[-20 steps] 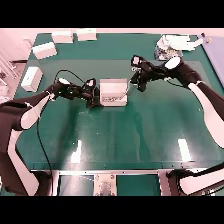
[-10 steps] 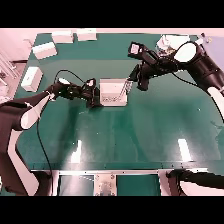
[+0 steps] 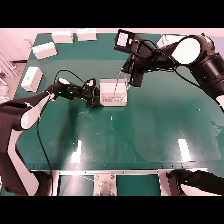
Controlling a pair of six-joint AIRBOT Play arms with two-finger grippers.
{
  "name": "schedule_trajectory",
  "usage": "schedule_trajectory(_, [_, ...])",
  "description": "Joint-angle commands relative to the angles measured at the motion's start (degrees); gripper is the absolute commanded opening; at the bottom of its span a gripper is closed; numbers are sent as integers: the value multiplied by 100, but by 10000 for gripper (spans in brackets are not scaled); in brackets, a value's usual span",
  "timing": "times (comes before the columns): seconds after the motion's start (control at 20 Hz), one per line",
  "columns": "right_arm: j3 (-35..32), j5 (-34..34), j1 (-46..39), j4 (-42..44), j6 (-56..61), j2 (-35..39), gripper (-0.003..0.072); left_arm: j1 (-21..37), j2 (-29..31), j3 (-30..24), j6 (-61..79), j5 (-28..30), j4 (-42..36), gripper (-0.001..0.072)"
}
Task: Fold the box and place the chain.
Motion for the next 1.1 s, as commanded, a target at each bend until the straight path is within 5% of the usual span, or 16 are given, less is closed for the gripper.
schedule_trajectory(0.0, [42,-149,105,-83,402,-136,6,4,4,0,-2,0,2,468])
schedule_trajectory(0.4, [-391,-188,92,328,706,-966,8,7,4,0,0,0,2,468])
schedule_trajectory(0.45, [-433,-177,61,295,553,-1093,61,7,4,2,0,2,2,468])
schedule_trajectory(0.55, [-452,-177,-35,240,511,-1209,519,7,4,2,0,2,2,468])
schedule_trajectory(0.6, [-452,-173,-85,236,494,-1198,546,7,4,2,0,0,2,468])
schedule_trajectory(0.85, [-472,-127,-793,46,39,-1163,546,7,4,2,0,0,2,468])
schedule_trajectory(1.05, [-765,-155,-1705,472,-1698,-1248,545,7,4,2,0,0,2,468])
